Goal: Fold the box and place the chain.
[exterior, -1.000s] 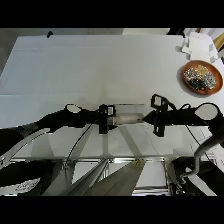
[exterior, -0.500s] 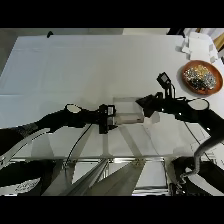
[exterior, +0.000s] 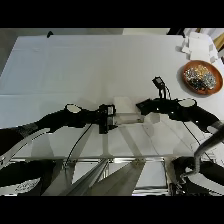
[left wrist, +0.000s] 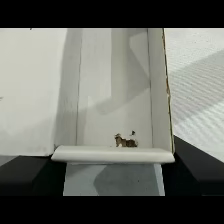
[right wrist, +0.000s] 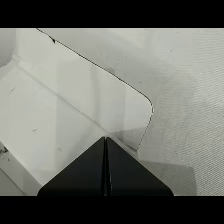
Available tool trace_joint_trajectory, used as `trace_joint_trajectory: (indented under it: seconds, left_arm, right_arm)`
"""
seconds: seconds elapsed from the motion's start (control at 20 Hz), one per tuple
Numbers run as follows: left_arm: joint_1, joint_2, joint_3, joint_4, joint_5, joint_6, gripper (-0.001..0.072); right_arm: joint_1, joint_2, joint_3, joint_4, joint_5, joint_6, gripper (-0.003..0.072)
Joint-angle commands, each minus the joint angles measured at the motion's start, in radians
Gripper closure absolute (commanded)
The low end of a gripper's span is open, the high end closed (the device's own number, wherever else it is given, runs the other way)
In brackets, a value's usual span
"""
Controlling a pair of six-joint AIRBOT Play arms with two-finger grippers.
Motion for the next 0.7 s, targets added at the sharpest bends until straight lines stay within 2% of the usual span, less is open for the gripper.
trace_joint_trajectory:
  seconds: [0.0,0.15,0.3,0.4,0.5,0.65]
  left_arm:
    - [0.0,0.001,0.001,0.001,0.0,0.002,0.0575]
    - [0.0,0.001,0.001,0.001,0.0,0.002,0.0575]
    - [0.0,0.001,0.001,0.001,0.0,0.002,0.0575]
    - [0.0,0.001,0.001,0.001,0.0,0.002,0.0575]
    - [0.0,0.001,0.001,0.001,0.0,0.002,0.0575]
    - [0.0,0.001,0.001,0.001,0.0,0.002,0.0575]
  right_arm:
    - [0.0,0.014,0.0,0.001,0.058,0.006,0.0673]
    - [0.0,0.109,0.003,-0.001,0.118,0.013,0.0673]
    - [0.0,0.259,0.008,-0.021,0.154,0.07,0.0673]
    - [0.0,0.374,0.008,-0.095,0.173,0.085,0.0673]
    - [0.0,0.48,0.008,-0.27,0.226,0.085,0.0674]
    - [0.0,0.597,0.008,-0.664,0.391,0.085,0.0674]
